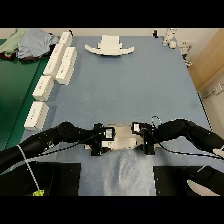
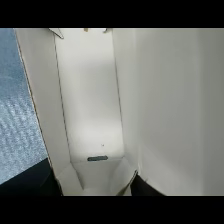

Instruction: Fold the box.

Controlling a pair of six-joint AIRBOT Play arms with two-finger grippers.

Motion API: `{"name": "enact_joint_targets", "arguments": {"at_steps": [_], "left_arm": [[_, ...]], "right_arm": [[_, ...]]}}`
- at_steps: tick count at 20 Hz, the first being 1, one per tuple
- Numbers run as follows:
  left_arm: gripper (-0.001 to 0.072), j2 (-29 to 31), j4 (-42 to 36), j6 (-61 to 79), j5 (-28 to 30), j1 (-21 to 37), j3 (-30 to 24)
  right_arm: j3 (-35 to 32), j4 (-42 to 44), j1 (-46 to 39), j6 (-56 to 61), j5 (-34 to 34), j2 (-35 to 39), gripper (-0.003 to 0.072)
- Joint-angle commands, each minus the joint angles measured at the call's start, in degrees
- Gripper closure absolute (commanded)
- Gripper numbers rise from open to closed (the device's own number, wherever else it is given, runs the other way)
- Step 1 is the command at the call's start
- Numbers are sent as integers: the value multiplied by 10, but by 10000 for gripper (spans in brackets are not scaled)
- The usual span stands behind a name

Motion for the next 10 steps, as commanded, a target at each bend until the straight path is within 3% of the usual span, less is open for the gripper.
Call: {"name": "enact_joint_targets", "arguments": {"at_steps": [1,3,4,6,8,10], "left_arm": [[61,0,-1,0,-1,0,0],[63,0,0,-5,4,0,0],[157,2,5,-32,10,0,0],[699,17,55,-113,10,7,3],[696,47,143,-242,2,20,5],[696,90,227,-369,-43,41,8]], "right_arm": [[0,0,0,1,0,0,246],[0,0,0,1,0,0,245],[0,0,0,1,0,0,246],[0,0,0,1,0,0,246],[0,0,0,1,0,0,245],[0,0,0,1,0,0,246]]}}
